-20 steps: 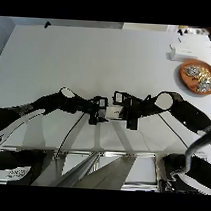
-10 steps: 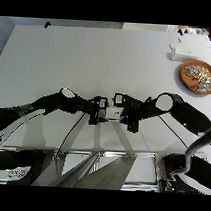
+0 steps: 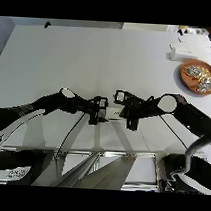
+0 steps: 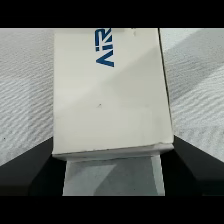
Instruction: Fold the box and place the chain.
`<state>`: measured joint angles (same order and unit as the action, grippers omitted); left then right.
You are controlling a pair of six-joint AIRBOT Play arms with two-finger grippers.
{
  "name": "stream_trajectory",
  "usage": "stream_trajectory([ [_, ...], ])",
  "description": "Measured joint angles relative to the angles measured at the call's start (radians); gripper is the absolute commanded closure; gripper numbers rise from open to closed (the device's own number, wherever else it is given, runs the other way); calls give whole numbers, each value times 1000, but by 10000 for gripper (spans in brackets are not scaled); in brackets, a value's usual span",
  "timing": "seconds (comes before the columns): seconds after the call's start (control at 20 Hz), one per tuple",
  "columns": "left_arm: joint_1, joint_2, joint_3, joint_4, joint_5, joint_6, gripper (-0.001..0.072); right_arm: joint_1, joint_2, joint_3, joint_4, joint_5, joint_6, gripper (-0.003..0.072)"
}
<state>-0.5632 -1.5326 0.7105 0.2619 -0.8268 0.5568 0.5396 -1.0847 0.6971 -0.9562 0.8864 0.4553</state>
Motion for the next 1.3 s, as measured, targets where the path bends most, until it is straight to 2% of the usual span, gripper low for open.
stream_trajectory([
  [0.2,0,0,0,0,0,0,458,0,-31,-1,-51,-15,68,664],
  [0.75,0,0,0,0,1,0,457,-1,-106,-5,-76,26,121,664],
  [1.15,0,0,0,1,-2,0,457,1,-26,-8,-109,48,124,664],
  [1.3,1,0,0,-3,6,-2,457,0,26,-6,-98,10,124,664],
])
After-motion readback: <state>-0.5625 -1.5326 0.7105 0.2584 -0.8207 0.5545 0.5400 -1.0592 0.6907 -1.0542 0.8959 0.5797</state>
